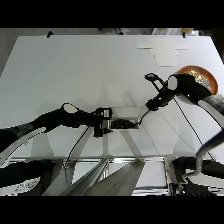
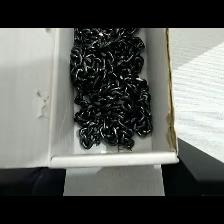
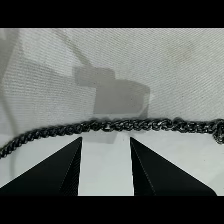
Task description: Fold the box and place the chain.
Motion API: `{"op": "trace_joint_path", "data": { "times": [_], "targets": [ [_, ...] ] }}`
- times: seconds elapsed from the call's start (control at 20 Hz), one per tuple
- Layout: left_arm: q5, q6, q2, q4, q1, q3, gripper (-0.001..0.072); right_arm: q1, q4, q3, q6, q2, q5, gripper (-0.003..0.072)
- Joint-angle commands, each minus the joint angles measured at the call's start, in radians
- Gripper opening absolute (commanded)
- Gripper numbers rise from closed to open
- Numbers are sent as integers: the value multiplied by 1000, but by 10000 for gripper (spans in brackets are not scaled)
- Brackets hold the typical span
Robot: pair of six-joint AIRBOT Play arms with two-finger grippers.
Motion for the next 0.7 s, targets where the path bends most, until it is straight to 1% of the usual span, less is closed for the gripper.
{"op": "trace_joint_path", "data": {
  "times": [0.0,0.05,0.35,0.4,0.45,0.5,0.55,0.6,0.65],
  "targets": [
    [0,0,0,0,0,0,171,10,-24,-3,25,-10,-21,310],
    [0,0,0,0,0,0,171,10,-25,-5,26,-16,-28,292],
    [0,0,0,0,0,0,171,10,-24,-5,25,-68,-39,288],
    [0,0,0,0,0,0,171,10,-24,-6,25,-68,-44,261],
    [0,0,0,0,0,0,171,10,-24,-6,24,-68,-44,212],
    [0,0,0,0,0,0,171,10,-24,-6,24,-67,-39,151],
    [0,0,0,0,0,0,171,10,-24,-6,11,-64,-27,75],
    [0,0,0,0,0,0,171,10,-24,-6,1,-58,-14,19],
    [0,0,0,0,0,0,171,10,-24,-6,-4,-45,-3,18]
  ]
}}
